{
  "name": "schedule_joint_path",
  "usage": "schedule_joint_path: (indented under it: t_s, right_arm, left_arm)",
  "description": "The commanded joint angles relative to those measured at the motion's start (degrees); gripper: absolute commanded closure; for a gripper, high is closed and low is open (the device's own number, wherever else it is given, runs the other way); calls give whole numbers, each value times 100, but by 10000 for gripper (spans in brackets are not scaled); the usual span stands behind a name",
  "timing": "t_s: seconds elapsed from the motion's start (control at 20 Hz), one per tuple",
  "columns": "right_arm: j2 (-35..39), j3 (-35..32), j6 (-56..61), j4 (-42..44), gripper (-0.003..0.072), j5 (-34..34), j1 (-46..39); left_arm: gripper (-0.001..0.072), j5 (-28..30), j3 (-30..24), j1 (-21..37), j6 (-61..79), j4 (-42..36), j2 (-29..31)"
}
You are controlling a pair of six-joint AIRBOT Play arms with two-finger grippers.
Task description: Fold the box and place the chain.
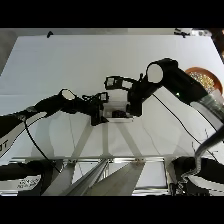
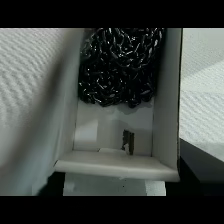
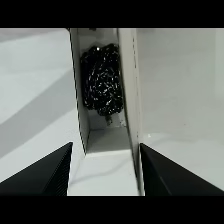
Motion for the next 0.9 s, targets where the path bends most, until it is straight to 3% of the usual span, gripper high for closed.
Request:
schedule_joint_path:
  t_s: [0.0,0.1,0.3,0.5,0.85]
  right_arm:
    - [289,28,-17,426,200,-409,-125]
    - [289,173,-98,802,214,-739,-247]
    - [251,413,-487,962,391,-1182,-518]
    - [-240,424,-675,1182,497,-918,-669]
    - [-643,422,-962,1226,488,173,-557]
  left_arm:
    - [326,2,4,2,2,2,2]
    - [326,2,2,2,2,2,2]
    - [326,2,2,2,2,2,2]
    - [326,2,2,2,2,2,2]
    - [326,2,2,2,4,2,2]
